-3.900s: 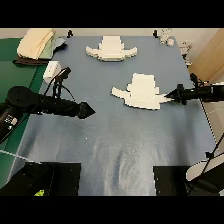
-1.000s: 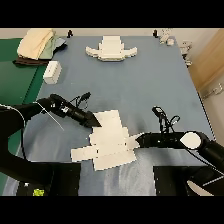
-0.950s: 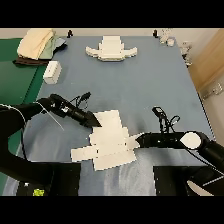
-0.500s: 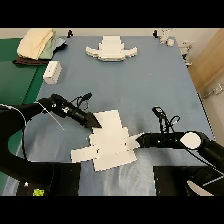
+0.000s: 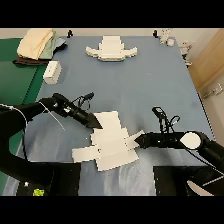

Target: Fold the box.

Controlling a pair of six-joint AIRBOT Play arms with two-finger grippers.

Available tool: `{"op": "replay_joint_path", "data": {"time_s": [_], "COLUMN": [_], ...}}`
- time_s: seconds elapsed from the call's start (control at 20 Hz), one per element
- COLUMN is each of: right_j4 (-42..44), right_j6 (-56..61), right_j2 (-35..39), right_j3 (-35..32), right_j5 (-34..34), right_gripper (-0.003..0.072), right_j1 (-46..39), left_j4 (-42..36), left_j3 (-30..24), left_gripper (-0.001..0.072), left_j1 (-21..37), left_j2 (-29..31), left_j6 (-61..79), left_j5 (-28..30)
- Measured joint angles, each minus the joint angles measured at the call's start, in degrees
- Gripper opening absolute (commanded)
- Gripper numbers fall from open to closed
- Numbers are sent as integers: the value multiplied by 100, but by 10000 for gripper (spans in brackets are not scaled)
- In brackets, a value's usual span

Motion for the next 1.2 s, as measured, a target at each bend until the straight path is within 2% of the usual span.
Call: {"op": "replay_joint_path", "data": {"time_s": [0.2,0.3,0.4,0.5,0.55,0.6,0.7,0.75,1.0,1.2], "right_j4": [-826,-1725,-2684,-3414,-3665,-3845,-4100,-4177,-4341,-4360], "right_j6": [352,1012,1786,2400,2618,2771,2981,3051,3206,3241], "right_j2": [-2,-2,0,2,0,2,2,2,-46,-179], "right_j3": [55,199,433,750,931,1102,1419,1541,1788,1836], "right_j5": [-46,-44,28,118,175,199,243,254,295,264], "right_gripper": [265,339,490,490,473,387,107,77,76,76], "right_j1": [-131,-317,-553,-815,-946,-1049,-1198,-1237,-1331,-1351], "left_j4": [-144,-184,-214,-225,-225,-227,-227,-227,-258,-267], "left_j3": [144,186,208,214,216,212,144,66,-916,-1812], "left_gripper": [12,11,11,11,10,9,9,8,10,12], "left_j1": [-33,-125,-289,-518,-678,-846,-1268,-1484,-2752,-3805], "left_j2": [98,299,610,962,1172,1377,1862,2109,3379,3893], "left_j6": [625,1115,1709,2253,2505,2715,3150,3346,4225,4557], "left_j5": [-42,-59,7,304,525,743,1279,1587,3641,5145]}}
